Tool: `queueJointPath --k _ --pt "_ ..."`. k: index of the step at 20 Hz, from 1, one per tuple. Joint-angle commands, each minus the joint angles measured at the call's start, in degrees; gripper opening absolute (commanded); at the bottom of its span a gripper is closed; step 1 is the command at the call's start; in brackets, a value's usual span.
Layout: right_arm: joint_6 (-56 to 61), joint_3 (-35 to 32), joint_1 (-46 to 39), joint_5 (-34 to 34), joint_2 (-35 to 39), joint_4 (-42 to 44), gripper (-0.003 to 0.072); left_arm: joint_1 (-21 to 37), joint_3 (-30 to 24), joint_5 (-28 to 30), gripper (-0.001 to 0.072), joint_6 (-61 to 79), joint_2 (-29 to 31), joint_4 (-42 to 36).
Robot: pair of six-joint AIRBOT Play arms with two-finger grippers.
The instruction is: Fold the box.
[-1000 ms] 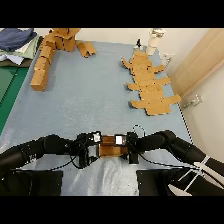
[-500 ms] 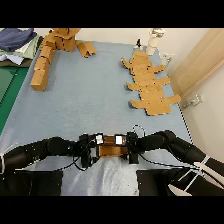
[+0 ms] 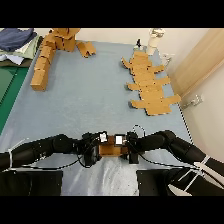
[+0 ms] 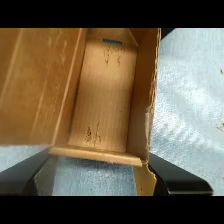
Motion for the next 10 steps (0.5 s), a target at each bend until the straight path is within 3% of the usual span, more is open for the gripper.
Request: queueJointPath --k 1,10 --pt "-0.02 0.04 0.0 0.0 -0.02 0.0 0.0519 0.07 1.31 -0.98 0.069 1.49 -1.46 0.0" --pt "-0.02 0.04 0.0 0.0 -0.02 0.0 0.0519 0.04 2.62 -5.14 0.069 3.37 -2.1 -0.24"
